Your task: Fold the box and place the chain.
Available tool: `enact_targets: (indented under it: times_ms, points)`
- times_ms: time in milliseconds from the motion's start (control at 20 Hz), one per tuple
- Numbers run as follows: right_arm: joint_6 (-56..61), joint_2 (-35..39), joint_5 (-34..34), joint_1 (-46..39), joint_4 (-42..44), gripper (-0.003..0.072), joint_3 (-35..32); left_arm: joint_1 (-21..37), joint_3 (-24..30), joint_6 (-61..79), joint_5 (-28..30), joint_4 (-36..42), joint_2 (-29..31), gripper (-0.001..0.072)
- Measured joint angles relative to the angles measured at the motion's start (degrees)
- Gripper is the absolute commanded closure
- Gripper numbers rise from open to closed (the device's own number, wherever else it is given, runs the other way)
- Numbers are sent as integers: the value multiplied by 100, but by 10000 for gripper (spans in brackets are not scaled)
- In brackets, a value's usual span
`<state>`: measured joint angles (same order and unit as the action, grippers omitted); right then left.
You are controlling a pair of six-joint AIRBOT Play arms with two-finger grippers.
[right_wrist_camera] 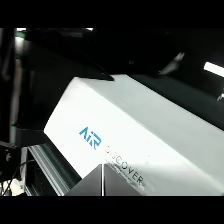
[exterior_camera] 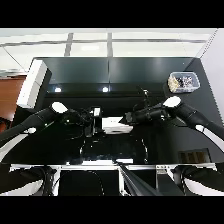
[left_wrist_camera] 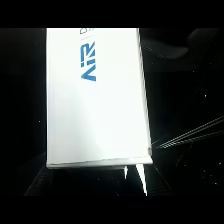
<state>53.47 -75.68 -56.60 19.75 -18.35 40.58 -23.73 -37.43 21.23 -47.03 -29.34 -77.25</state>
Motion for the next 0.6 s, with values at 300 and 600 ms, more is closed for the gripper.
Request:
enact_targets:
  times_ms: [300,600]
  points:
    - [59,-251,92,-17,-94,671,-61,0,0,0,2,0,0,238]
    - [-7,-157,26,-79,-339,671,63,0,0,0,2,2,2,238]
